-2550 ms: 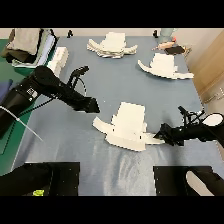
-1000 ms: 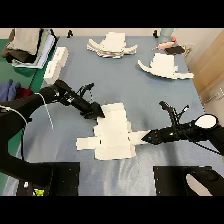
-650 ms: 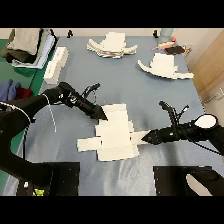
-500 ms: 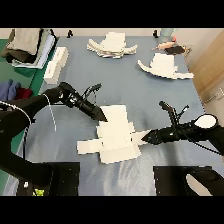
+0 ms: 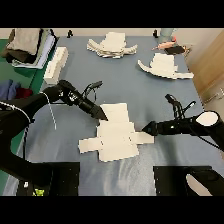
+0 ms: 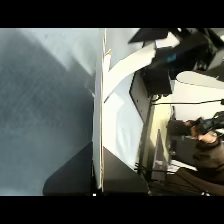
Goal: Fold the box.
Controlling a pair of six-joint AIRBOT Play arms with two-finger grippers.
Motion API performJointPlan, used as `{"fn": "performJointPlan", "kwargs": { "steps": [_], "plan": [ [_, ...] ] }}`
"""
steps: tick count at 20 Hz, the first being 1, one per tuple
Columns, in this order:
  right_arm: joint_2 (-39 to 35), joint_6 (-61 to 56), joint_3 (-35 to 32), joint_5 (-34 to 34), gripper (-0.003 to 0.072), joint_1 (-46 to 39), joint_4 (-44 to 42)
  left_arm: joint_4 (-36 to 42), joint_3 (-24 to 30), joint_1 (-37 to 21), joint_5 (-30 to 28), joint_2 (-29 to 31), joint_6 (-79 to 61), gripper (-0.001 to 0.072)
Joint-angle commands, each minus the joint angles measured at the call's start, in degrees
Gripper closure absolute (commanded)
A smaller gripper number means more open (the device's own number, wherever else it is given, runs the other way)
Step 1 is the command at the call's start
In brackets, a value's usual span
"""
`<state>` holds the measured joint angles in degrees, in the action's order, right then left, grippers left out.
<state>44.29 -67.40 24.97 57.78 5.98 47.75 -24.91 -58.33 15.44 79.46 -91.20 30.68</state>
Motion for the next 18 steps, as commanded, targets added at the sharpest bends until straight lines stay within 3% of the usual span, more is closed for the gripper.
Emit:
{"fn": "performJointPlan", "kwargs": {
  "steps": [1,2,3,4,5,6,10,14,18],
  "plan": [
    [-0.1,-15.1,7.0,-2.8,0.0102,-0.1,16.9,0.1,-1.0,1.0,-7.4,3.2,-6.2,0.0697],
    [-0.1,-16.7,9.9,-1.9,0.0138,-0.1,18.5,0.0,-0.7,2.4,-11.2,5.9,-8.4,0.0697],
    [-0.1,-16.7,12.3,-1.3,0.0276,-0.1,18.4,0.0,0.0,4.1,-14.6,8.9,-11.8,0.0698],
    [-0.1,-16.7,14.7,-0.8,0.0495,0.0,17.8,0.0,1.3,6.4,-19.0,12.6,-15.5,0.0697],
    [-0.1,-16.6,16.6,-0.8,0.0637,0.0,16.7,0.0,3.4,8.9,-24.4,16.7,-19.2,0.0697],
    [-0.1,-16.6,18.2,-1.0,0.0687,0.1,15.2,0.1,5.9,11.0,-29.4,20.6,-23.3,0.0697],
    [0.2,-16.6,19.3,-2.8,0.0686,0.2,11.8,1.6,18.3,18.9,-48.7,32.1,-38.6,0.0696],
    [1.1,-16.6,19.3,-3.5,0.0686,0.2,11.8,2.0,24.9,22.9,-53.2,30.8,-40.4,0.0696],
    [1.5,-16.5,19.3,-3.8,0.0686,0.2,11.8,3.3,25.5,25.1,-56.3,28.0,-41.0,0.0695]
  ]
}}
